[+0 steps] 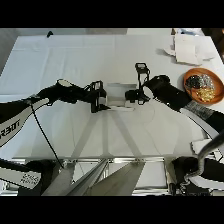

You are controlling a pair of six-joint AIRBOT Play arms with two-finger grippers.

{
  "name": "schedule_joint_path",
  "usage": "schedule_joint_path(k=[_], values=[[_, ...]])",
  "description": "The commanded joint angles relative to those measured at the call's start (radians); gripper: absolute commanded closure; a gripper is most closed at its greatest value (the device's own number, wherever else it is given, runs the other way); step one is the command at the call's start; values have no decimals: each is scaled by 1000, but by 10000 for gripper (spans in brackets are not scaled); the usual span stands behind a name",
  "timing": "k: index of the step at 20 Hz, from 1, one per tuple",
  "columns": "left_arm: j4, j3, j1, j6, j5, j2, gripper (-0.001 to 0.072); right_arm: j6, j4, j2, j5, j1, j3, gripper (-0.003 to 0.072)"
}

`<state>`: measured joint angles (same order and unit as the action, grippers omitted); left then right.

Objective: Fold the box and place the chain.

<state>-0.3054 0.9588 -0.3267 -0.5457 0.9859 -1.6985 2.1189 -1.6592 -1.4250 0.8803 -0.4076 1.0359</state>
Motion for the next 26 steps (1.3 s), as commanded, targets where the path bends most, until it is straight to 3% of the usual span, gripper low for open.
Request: schedule_joint_path(k=[1,4,6,16,26], values=[[2,1,1,0,-2,0,342,-3,20,-1,-8,-2,1,293],[2,1,1,0,-2,0,342,-12,24,-1,-8,-2,1,296],[2,1,1,0,-2,0,342,-31,21,-1,-8,-2,1,353],[2,1,1,0,-2,0,342,-20,5,-48,-3,-3,1,352],[2,1,1,0,-2,0,342,136,-92,-63,-7,-36,1,362]])
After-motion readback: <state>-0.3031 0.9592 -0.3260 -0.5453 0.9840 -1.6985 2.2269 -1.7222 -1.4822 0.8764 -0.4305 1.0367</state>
